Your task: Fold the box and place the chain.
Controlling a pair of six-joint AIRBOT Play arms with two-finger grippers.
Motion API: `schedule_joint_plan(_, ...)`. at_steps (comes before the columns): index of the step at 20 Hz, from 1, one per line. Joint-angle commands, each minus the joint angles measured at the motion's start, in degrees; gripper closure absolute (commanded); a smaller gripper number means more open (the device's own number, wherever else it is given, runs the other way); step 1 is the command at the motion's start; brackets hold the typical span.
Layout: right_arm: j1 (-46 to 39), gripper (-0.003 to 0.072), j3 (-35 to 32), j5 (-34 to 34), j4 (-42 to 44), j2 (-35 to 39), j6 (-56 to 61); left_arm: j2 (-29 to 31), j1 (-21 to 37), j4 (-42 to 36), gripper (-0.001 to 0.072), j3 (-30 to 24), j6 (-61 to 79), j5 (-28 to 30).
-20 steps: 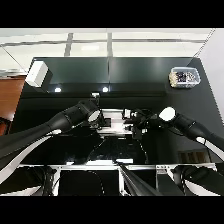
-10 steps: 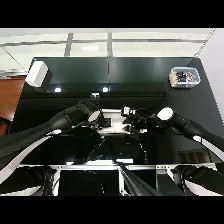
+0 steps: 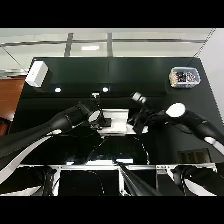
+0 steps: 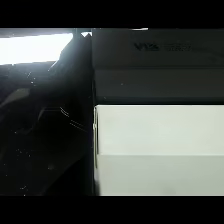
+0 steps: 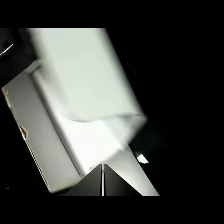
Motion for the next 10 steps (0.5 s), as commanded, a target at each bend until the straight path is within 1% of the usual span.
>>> schedule_joint_plan(1,-12.4,0.0675,1.9,15.1,-12.1,8.5,29.5,0.0,0.0,0.1,0.0684,0.0,0.0,-0.1)
schedule_joint_plan(2,-17.7,0.0675,1.7,17.7,-14.5,10.1,31.7,0.0,0.0,0.1,0.0684,0.0,0.0,-0.1)
schedule_joint_plan(3,-22.3,0.0675,1.1,18.2,-16.3,10.4,34.3,0.0,0.0,0.1,0.0684,0.0,0.0,-0.1)
schedule_joint_plan(5,-30.2,0.0675,-2.9,15.3,-16.7,9.8,42.4,0.0,0.0,0.1,0.0684,0.0,0.0,0.0)
schedule_joint_plan(6,-32.5,0.0675,-5.6,14.3,-16.1,9.0,46.1,0.0,0.0,0.1,0.0684,0.0,0.0,-0.1)
schedule_joint_plan(8,-32.2,0.0675,-10.1,14.2,-11.8,6.3,46.4,0.0,0.0,0.1,0.0684,0.0,0.0,-0.1)
schedule_joint_plan(10,-28.2,0.0675,-12.6,12.9,-5.2,2.1,42.2,0.0,0.0,0.1,0.0684,0.0,0.0,0.0)
